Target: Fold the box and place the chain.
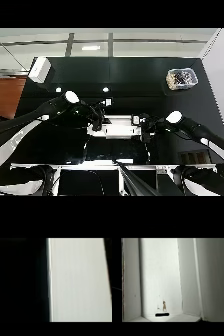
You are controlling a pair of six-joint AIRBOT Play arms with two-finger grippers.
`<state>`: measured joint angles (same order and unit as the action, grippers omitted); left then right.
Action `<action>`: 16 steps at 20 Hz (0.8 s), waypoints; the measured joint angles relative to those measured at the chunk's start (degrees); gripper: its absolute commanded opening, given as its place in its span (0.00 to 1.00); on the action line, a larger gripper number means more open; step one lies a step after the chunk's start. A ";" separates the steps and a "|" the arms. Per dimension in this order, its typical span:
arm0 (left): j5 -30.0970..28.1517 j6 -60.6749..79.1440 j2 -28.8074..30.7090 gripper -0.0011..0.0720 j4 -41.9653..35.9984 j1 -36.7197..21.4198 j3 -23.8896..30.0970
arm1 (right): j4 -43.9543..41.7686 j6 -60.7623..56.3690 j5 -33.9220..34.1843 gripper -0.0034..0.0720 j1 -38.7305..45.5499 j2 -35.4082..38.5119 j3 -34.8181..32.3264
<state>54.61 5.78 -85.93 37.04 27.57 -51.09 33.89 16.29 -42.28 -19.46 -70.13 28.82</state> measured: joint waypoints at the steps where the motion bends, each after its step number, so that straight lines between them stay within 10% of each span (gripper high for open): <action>1: 0.00 0.00 0.00 0.05 0.00 -0.02 0.00 | 0.07 0.00 -0.02 0.98 0.02 0.00 0.00; 3: 0.00 0.00 0.00 0.05 -0.02 0.00 0.00 | 0.13 0.00 -0.04 0.98 0.02 0.00 0.00; 5: 0.02 0.00 0.00 0.05 -0.02 0.00 0.00 | 0.24 0.04 -0.15 0.61 0.02 0.00 -0.02; 8: 0.07 0.09 0.00 0.06 -0.07 0.04 0.00 | 0.31 0.13 -0.24 0.60 0.07 0.00 -0.02; 11: 0.98 -0.83 0.00 0.58 1.36 0.04 -0.28 | 0.20 -0.02 -0.04 0.60 0.07 -0.04 -0.02; 16: 3.82 -4.85 3.93 0.75 3.10 0.00 -2.51 | 0.20 -0.04 -0.04 0.60 0.07 -0.04 -0.02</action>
<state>58.43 0.93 -82.00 40.14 27.57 -53.60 34.09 16.25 -42.33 -19.40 -70.17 28.80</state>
